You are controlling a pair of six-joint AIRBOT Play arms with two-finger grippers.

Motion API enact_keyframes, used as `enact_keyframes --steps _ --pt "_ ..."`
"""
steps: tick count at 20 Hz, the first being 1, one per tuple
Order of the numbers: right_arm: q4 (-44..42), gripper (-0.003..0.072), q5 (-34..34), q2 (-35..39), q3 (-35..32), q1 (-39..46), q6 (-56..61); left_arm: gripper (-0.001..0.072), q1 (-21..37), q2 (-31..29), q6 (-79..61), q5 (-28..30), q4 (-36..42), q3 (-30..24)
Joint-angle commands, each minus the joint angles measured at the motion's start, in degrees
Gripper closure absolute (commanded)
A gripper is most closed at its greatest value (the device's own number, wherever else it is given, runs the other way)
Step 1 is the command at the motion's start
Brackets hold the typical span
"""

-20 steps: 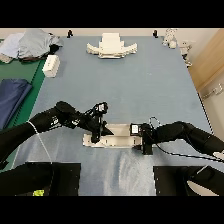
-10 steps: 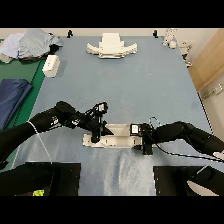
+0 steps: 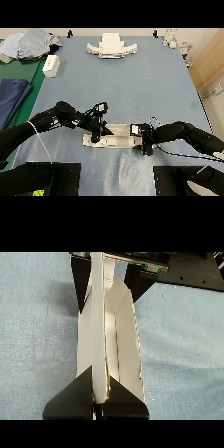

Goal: Fold the box.

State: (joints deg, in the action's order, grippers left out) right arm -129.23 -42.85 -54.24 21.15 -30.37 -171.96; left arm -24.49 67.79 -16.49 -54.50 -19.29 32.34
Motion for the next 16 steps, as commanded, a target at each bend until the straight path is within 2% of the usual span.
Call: enact_keyframes --steps 1,6,7,8,12,13,14,15,16 --pt "0.02 0.0183 -0.04 0.04 -0.02 -0.04 0.02 0.0697 -0.20 0.00 0.02 -0.15 -0.02 0.04" --pt "0.04 0.0183 -0.04 0.04 -0.02 -0.04 0.02 0.0694 -0.50 0.00 0.02 1.60 -0.13 0.04" --pt "0.09 0.0183 -0.04 0.04 -0.02 -0.04 0.02 0.0545 -0.52 0.00 0.00 1.64 -0.07 0.04" --pt "0.22 0.0183 -0.04 0.04 -0.02 -0.04 0.02 0.0341 -0.52 0.00 0.09 1.64 -0.02 0.04" --pt "0.22 0.0183 -0.04 0.04 -0.02 -0.04 0.02 0.0326 -0.02 -0.28 2.75 2.67 -0.13 0.04" --pt "0.22 0.0183 -0.04 0.04 -0.02 -0.04 0.02 0.0249 0.66 -1.03 6.64 2.62 -1.11 0.04" --pt "0.24 0.0183 -0.04 0.02 -0.02 -0.04 0.02 0.0088 1.40 -2.27 11.67 2.67 -2.82 0.04" --pt "0.24 0.0183 -0.02 0.04 -0.02 -0.04 0.02 0.0052 2.54 -4.07 18.32 2.40 -5.81 0.07" --pt "0.24 0.0183 -0.02 0.02 -0.02 -0.04 0.02 0.0052 3.78 -6.10 23.82 1.36 -9.44 0.07"
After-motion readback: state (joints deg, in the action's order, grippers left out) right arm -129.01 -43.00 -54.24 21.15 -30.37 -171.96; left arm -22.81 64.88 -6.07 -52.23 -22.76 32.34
